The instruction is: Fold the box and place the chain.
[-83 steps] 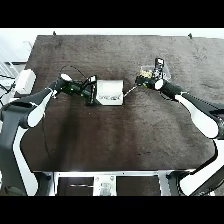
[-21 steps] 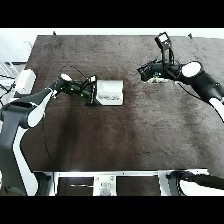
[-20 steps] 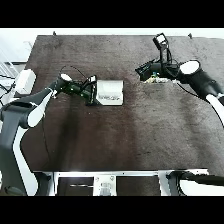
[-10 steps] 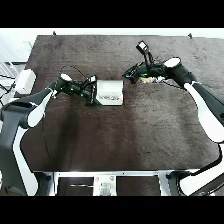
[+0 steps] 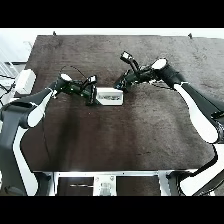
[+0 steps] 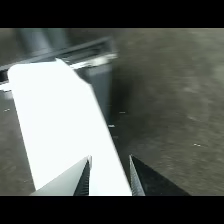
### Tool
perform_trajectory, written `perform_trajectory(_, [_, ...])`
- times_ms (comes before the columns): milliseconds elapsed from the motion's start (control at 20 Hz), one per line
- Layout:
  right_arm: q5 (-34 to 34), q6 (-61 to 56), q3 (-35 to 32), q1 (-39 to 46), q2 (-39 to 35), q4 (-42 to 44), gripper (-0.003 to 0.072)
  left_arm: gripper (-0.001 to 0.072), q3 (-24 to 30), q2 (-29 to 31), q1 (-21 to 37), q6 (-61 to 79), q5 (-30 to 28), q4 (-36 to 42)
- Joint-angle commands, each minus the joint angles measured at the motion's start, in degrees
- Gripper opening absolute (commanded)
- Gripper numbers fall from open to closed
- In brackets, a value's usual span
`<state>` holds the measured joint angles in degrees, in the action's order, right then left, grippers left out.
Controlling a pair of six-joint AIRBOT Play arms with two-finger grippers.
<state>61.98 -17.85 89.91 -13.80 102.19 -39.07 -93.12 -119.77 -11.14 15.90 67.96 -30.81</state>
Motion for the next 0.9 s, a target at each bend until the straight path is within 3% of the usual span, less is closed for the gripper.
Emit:
perform_trajectory(0, [6.38,-0.04,1.36,-1.16,0.00,-1.03,0.0305,0.0471,-0.02,0.04,0.00,0.00,-0.02,-0.02])
perform_trajectory(850, [3.67,-0.09,1.68,-4.37,1.16,-3.45,0.0305,0.0471,-0.02,0.04,0.00,0.02,-0.02,-0.02])
